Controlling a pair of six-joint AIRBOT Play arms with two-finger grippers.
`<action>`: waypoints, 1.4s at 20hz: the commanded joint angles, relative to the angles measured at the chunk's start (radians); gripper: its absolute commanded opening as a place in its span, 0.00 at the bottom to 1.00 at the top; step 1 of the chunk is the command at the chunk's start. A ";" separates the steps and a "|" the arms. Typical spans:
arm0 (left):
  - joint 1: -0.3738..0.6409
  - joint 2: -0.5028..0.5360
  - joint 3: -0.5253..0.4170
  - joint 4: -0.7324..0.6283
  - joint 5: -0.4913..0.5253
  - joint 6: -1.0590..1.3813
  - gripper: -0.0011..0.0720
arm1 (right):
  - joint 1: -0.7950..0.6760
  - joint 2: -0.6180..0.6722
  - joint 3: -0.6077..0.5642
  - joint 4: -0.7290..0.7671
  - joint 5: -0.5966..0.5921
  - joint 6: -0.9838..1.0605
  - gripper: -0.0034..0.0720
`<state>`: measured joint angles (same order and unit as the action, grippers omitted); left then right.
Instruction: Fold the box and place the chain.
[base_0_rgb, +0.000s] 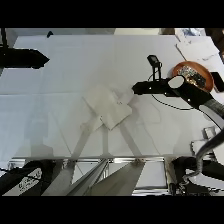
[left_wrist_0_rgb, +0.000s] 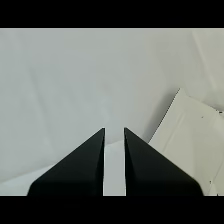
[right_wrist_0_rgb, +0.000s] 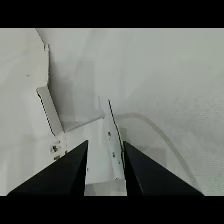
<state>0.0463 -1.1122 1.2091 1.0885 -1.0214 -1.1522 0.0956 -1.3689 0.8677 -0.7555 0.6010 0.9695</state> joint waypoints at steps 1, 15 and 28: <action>0.000 0.000 0.000 0.000 0.000 0.000 0.20 | 0.006 0.017 0.002 -0.072 0.039 0.032 0.39; 0.000 0.000 0.000 0.000 0.000 0.000 0.20 | -0.084 -0.387 0.636 -0.336 0.690 0.084 0.47; 0.000 0.000 0.000 0.000 0.000 0.000 0.20 | -0.030 -0.531 0.644 -0.189 0.719 -0.135 0.27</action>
<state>0.0463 -1.1126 1.2091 1.0882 -1.0218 -1.1522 0.0536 -1.8824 1.5097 -0.9783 1.3312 0.8795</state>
